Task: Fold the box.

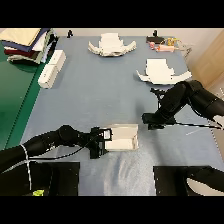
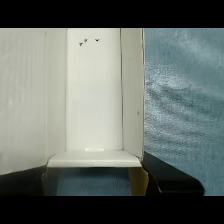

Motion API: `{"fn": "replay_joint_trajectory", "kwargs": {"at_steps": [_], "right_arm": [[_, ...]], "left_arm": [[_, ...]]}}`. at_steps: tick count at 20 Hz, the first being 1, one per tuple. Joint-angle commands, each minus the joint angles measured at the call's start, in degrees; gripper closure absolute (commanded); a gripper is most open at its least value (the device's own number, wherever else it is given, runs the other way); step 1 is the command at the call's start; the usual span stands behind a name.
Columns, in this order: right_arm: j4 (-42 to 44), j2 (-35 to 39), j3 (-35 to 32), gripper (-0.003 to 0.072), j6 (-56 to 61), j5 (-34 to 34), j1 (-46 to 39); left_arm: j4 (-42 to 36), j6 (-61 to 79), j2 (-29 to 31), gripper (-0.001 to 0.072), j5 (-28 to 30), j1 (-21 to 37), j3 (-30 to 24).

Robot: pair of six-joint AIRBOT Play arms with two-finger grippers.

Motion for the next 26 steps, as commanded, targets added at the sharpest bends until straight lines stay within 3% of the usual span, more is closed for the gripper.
{"fn": "replay_joint_trajectory", "kwargs": {"at_steps": [1,7,10,14,16,18,22,26], "right_arm": [[-0.33,0.04,0.07,0.0683,0.04,-0.46,-1.77],[0.26,-0.02,0.0,0.0683,0.04,4.74,-2.43],[4.57,-1.81,0.0,0.0683,-1.81,7.8,-2.43],[24.94,-7.21,0.02,0.0683,-23.37,8.72,-2.23],[29.73,-8.81,0.02,0.0683,-34.18,6.4,-1.2],[30.47,-8.7,0.09,0.0683,-41.79,2.27,0.24],[29.83,-7.74,0.17,0.0681,-46.21,-4.5,4.2],[23.54,-4.37,-0.52,0.0682,-48.98,2.73,12.5]], "left_arm": [[-0.13,0.17,0.0,0.0257,-3.02,-0.09,0.02],[-0.13,0.92,-0.02,0.0256,-2.91,-0.09,0.02],[-0.13,0.9,-0.02,0.0257,-2.91,-0.09,0.02],[-0.13,0.9,0.0,0.0256,-2.91,-0.09,0.02],[-0.15,0.87,0.0,0.0257,-2.95,-0.09,0.02],[-0.15,0.87,0.0,0.0257,-2.93,-0.09,0.02],[-0.15,0.87,0.0,0.0257,-2.95,-0.09,0.02],[-0.15,0.87,0.0,0.0257,-2.93,-0.09,0.02]]}}
